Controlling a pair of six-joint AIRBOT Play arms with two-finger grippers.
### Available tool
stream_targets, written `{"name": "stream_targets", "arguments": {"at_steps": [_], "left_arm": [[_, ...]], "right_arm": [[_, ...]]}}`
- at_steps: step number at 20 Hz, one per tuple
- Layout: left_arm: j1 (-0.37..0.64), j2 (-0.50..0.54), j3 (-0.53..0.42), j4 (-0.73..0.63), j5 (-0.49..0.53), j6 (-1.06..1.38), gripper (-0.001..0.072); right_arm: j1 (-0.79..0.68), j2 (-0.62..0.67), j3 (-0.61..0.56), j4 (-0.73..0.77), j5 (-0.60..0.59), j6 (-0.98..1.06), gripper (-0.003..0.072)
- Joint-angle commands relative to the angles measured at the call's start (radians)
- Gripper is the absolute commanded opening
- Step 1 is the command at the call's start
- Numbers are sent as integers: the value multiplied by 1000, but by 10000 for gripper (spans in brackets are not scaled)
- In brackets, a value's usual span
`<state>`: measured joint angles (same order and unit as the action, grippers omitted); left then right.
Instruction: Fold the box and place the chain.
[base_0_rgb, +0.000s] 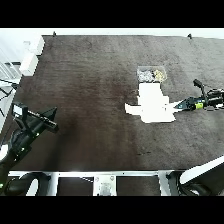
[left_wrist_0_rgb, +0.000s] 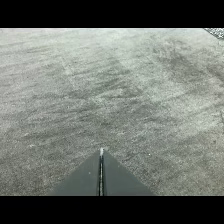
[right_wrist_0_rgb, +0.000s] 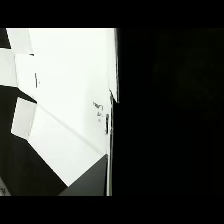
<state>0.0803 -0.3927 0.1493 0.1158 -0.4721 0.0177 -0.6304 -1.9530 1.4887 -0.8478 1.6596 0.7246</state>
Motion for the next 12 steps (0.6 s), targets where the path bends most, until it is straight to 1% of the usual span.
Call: {"name": "stream_targets", "arguments": {"at_steps": [1, 4, 6, 8, 9, 11, 12], "left_arm": [[0, 1, 0, 0, 0, 0, 21], [0, 1, 0, 0, 1, 0, 21], [0, 0, 0, 0, 0, 0, 21], [0, 1, 0, 0, 1, 0, 21], [0, 1, 0, 0, 0, 0, 21], [0, 1, 0, 0, 0, 0, 21], [0, 1, 0, 0, 0, 0, 21]], "right_arm": [[24, 65, -74, 43, 8, -26, 5], [74, 182, -227, 181, -61, -26, 4], [148, 287, -356, 242, -173, -27, 4], [252, 390, -485, 329, -291, -34, 4], [310, 423, -531, 361, -355, -27, 4], [432, 435, -557, 388, -418, -16, 4], [489, 434, -557, 388, -473, 2, 4]]}}
